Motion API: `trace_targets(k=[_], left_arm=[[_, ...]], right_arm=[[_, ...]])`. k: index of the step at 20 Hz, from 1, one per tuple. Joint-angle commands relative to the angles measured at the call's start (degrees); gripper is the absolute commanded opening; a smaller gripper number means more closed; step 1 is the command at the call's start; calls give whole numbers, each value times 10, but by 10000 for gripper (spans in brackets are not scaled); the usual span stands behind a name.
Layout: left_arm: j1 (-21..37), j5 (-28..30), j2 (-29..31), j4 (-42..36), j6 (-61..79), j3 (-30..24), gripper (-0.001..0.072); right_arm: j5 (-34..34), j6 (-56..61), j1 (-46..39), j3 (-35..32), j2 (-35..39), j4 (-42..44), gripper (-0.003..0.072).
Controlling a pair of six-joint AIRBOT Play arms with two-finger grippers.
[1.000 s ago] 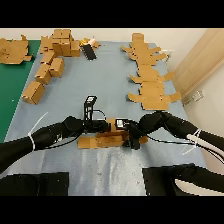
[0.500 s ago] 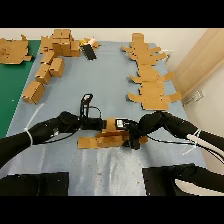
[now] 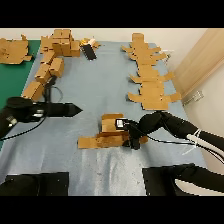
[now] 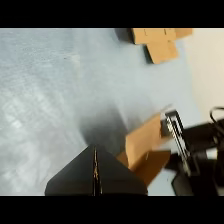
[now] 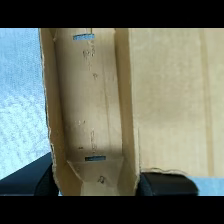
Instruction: Fold the box.
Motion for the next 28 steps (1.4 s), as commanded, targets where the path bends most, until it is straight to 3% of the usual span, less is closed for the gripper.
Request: trace_targets(k=[1, 4, 7, 10, 11, 12, 13, 15, 18, 22, 28], left_arm=[[58, -141, 46, 120, 58, -19, 5], [-45, -80, 131, 223, 31, -77, 4], [-189, -7, 226, 282, 57, -123, 10], [-312, 60, 263, 321, 70, -136, 13], [-342, 91, 260, 325, 70, -136, 108], [-363, 126, 252, 330, 70, -136, 469], [-377, 167, 238, 330, 63, -136, 695], [-380, 222, 205, 329, 61, -136, 689], [-378, 254, 144, 325, 61, -134, 690], [-381, 235, 67, 296, 73, -94, 690], [-383, 209, 12, 284, 116, -58, 690]], right_arm=[[0, 0, 0, 0, 0, 0, 504], [0, 0, 0, 0, 0, 0, 504], [0, 0, 0, 0, 0, -2, 505], [0, 0, 0, 0, 0, -2, 504], [0, 0, 0, 0, 0, -2, 504], [0, 0, 0, 0, 0, -2, 504], [0, 0, 0, 0, 0, -2, 504], [0, 0, 0, 0, 0, -2, 504], [0, 0, 0, 0, 0, -2, 505], [0, 0, 0, 0, 0, -2, 504], [0, 0, 0, 0, 0, -2, 504]])
